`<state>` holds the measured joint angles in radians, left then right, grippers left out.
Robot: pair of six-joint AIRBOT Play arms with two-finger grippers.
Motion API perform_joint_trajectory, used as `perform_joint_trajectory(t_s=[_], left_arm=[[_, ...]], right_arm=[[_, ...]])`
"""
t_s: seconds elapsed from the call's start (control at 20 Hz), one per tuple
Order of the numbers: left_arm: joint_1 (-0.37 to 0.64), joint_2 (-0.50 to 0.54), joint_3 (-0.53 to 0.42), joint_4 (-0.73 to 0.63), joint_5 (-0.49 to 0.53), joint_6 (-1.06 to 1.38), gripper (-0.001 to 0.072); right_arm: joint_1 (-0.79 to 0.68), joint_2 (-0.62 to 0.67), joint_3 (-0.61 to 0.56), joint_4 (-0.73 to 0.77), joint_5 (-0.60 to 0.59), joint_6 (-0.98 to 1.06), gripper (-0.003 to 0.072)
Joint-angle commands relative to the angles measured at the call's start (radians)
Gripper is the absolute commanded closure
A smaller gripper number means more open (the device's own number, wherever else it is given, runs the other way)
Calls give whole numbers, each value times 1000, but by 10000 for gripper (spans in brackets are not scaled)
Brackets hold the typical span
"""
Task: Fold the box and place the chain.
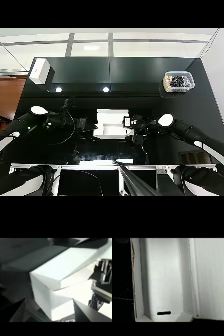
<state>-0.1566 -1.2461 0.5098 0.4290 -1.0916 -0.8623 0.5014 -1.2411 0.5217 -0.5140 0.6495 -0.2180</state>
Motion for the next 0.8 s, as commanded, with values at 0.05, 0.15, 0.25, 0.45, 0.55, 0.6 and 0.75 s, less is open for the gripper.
perform_joint_trajectory(t_s=[0.05,0.15,0.25,0.45,0.55,0.6,0.75], left_arm=[[-79,8,42,105,12,-114,90],[-129,8,87,228,18,-227,90],[-168,8,138,314,23,-319,90],[-220,8,214,331,40,-455,99],[-251,8,241,330,39,-459,99],[-264,8,250,332,37,-482,101],[-291,8,257,355,34,-548,220]], right_arm=[[0,0,0,0,0,0,495],[0,0,0,0,0,0,495],[0,0,0,0,0,0,495],[0,0,0,0,0,0,495],[0,0,0,0,0,0,495],[0,0,0,0,0,1,495],[0,0,0,0,0,1,495]])
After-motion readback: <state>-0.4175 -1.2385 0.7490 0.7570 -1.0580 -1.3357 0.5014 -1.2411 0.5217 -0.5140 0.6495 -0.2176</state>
